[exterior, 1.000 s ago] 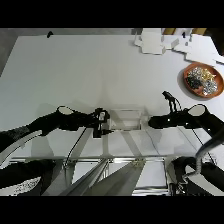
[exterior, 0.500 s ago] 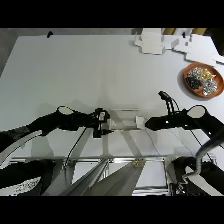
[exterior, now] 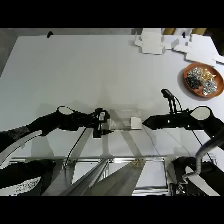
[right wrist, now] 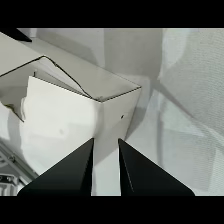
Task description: Fold the box and place the chain.
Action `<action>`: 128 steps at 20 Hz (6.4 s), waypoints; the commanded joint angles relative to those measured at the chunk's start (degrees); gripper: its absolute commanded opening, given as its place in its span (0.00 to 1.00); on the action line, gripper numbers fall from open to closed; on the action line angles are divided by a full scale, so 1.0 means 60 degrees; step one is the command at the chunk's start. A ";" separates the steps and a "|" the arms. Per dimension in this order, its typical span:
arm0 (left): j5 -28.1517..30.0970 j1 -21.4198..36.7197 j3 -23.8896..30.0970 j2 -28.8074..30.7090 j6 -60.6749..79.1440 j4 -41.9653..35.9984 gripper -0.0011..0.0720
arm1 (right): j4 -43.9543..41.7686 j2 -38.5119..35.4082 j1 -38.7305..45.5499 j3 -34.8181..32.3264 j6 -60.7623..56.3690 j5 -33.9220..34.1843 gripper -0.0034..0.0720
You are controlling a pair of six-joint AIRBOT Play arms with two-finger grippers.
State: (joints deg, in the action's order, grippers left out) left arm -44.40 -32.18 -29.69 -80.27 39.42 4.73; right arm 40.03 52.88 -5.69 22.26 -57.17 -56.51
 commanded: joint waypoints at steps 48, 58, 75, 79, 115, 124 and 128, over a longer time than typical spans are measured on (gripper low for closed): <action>0.0000 -0.0007 -0.0007 0.0000 0.0000 0.0000 0.15 | 0.0765 0.0237 0.0302 -0.0346 -0.1384 0.1089 0.44; 0.0000 -0.0007 -0.0007 0.0000 0.0000 0.0004 0.15 | 0.0674 -0.1093 -0.0011 -0.0346 -0.1439 0.0707 0.44; 0.0000 -0.0007 -0.0007 0.0000 0.0000 0.0000 0.15 | 0.0164 -0.1151 -0.0015 -0.0721 -0.1392 0.0867 0.68; 0.0000 -0.0007 -0.0007 0.0000 0.0000 0.0000 0.15 | 0.0066 -0.1151 -0.0248 -0.0721 -0.1395 0.0856 0.68; 0.0000 -0.0007 -0.0007 0.0000 0.0000 0.0000 0.15 | 0.6634 0.2685 -0.5359 0.3162 -0.9857 0.0794 0.49; 0.0000 -0.0007 -0.0007 0.0000 0.0000 0.0000 0.15 | 0.6863 0.3191 -0.5785 0.3293 -1.0484 0.0510 0.06; 0.0000 -0.0007 -0.0007 0.0000 0.0000 0.0000 0.15 | 0.6867 0.3209 -0.5785 0.3293 -1.0480 0.0568 0.26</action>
State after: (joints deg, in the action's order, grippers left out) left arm -44.47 -32.18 -29.69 -80.27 39.51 4.80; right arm 81.06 72.18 -40.34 41.89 -119.59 -52.77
